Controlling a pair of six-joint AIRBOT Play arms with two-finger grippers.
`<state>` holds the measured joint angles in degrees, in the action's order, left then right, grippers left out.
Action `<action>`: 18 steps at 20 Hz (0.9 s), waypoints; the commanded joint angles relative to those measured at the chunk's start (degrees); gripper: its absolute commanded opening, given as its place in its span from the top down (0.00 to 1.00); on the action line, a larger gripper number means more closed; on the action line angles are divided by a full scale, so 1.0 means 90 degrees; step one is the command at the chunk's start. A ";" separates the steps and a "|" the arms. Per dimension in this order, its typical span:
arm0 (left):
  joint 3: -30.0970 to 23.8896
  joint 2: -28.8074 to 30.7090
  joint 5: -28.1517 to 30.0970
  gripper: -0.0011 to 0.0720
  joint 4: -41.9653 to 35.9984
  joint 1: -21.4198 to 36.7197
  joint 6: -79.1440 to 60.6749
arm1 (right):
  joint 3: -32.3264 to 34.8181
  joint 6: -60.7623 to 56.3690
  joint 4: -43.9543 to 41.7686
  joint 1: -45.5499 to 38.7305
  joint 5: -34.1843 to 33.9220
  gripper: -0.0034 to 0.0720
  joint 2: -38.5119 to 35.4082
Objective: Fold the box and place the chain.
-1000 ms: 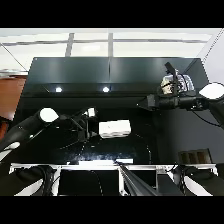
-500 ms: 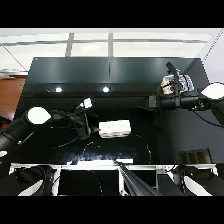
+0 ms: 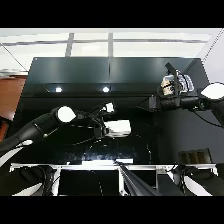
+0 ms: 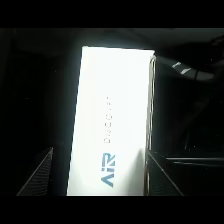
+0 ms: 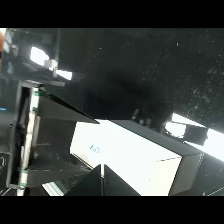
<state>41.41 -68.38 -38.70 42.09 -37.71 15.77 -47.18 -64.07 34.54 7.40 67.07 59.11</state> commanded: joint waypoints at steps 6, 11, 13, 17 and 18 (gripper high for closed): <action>0.0061 -0.0214 0.0078 0.00 -0.0236 -0.0182 -0.0041 | -0.0005 0.0000 0.0007 -0.0002 -0.0002 0.92 -0.0005; 0.0058 -0.0294 0.0049 0.00 -0.0216 -0.0255 -0.0097 | 0.0012 0.0000 0.0005 0.0000 -0.0002 0.92 -0.0005; 0.0058 -0.0410 0.0046 0.00 -0.0206 -0.0260 -0.0114 | 0.0015 -0.0002 0.0002 0.0000 -0.0002 0.92 -0.0005; 0.0058 -0.0658 0.0063 0.00 -0.0209 -0.0260 -0.0112 | 0.0015 0.0000 0.0005 0.0000 -0.0005 0.92 -0.0005; 0.0058 -0.0729 0.0061 0.00 -0.0209 -0.0265 -0.0112 | 0.0015 0.0000 0.0005 0.0000 -0.0005 0.92 -0.0005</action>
<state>41.91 -73.47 -38.11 40.18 -40.03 14.79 -47.07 -64.05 34.61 7.40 67.05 59.11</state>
